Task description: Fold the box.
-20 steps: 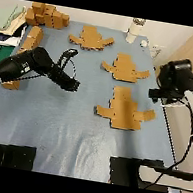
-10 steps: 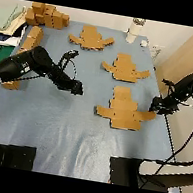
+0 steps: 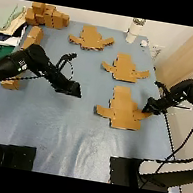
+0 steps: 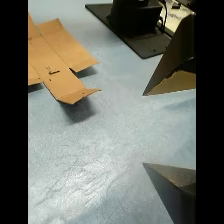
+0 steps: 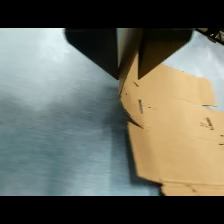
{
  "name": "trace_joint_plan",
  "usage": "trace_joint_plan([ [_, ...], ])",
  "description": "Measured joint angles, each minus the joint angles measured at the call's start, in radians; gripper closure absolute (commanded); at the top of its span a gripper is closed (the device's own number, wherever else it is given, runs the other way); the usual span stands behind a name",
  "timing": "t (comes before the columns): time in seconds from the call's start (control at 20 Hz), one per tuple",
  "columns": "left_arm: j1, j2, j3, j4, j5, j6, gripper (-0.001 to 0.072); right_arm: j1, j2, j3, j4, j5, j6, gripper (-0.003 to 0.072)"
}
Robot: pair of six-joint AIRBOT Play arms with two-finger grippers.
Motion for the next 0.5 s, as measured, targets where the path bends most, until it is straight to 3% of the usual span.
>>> trace_joint_plan([
  [0.25,0.082,0.0,-0.003,-0.059,-0.06,0.034,0.0081,0.079,0.008,-0.072,0.095,-0.011,0.0,0.0683],
  [0.5,0.174,-0.007,-0.042,-0.077,-0.086,0.058,0.008,0.259,0.068,-0.208,0.296,0.068,-0.065,0.0683],
])
